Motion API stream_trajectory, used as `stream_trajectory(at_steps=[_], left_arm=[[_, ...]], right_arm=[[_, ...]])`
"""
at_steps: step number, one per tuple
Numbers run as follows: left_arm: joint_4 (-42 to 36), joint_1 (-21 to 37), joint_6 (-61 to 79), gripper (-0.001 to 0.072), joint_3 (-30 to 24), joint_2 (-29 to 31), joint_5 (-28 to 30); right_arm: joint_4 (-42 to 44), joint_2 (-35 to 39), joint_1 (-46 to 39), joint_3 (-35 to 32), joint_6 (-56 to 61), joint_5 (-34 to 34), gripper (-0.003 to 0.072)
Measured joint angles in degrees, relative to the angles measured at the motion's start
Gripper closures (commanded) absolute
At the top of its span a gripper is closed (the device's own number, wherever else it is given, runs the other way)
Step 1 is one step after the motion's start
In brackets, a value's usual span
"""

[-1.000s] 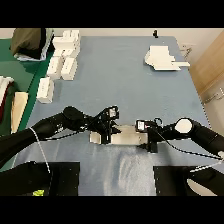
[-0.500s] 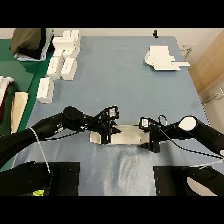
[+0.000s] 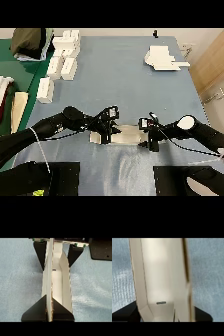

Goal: Fold the box.

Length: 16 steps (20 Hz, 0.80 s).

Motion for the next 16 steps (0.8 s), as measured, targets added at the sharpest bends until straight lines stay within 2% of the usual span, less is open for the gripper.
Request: stream_trajectory(at_steps=[13,16], left_arm=[[0.0,0.0,0.0,0.0694,0.0,0.0,0.0],[0.0,0.0,0.0,0.0694,0.0,0.0,0.0]], right_arm=[[-1.2,-0.2,-0.1,-0.8,-0.7,-0.7,0.0111],[-1.3,-0.3,-0.1,-0.9,-1.0,-1.0,0.0077]])
